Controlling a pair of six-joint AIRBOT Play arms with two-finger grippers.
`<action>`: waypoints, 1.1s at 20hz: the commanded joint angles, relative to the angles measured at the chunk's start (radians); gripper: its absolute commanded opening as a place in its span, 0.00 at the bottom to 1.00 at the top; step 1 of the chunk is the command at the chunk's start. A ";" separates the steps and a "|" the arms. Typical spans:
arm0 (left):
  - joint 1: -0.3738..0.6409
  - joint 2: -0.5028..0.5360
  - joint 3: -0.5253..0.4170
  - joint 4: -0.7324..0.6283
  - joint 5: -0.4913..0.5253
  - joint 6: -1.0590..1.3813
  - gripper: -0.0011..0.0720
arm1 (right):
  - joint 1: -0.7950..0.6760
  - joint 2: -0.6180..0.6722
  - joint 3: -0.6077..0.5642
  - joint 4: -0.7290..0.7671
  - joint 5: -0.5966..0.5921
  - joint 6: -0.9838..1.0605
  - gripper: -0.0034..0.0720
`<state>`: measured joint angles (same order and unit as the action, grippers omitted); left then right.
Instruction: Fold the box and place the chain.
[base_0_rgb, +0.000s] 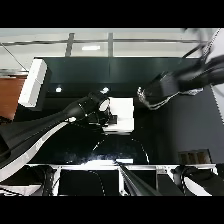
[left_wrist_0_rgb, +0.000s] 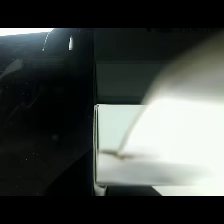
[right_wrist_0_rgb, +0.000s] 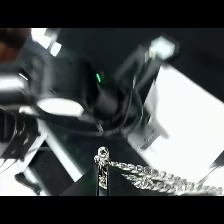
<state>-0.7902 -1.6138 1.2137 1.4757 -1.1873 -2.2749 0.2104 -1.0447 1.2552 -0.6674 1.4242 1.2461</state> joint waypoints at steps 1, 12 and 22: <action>0.000 0.000 0.000 0.000 0.000 0.000 0.06 | 0.023 -0.001 -0.222 0.134 -0.097 -0.052 0.07; 0.000 0.000 0.000 0.000 0.000 0.000 0.06 | 0.098 -0.023 -0.475 0.218 -0.312 -0.117 0.07; 0.000 0.000 0.000 0.000 0.000 0.000 0.06 | -0.129 -0.024 -0.473 0.150 -0.216 -0.137 0.55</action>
<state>-0.7902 -1.6138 1.2137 1.4761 -1.1877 -2.2749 0.1986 -1.0760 0.7822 -0.4755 1.1553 1.1233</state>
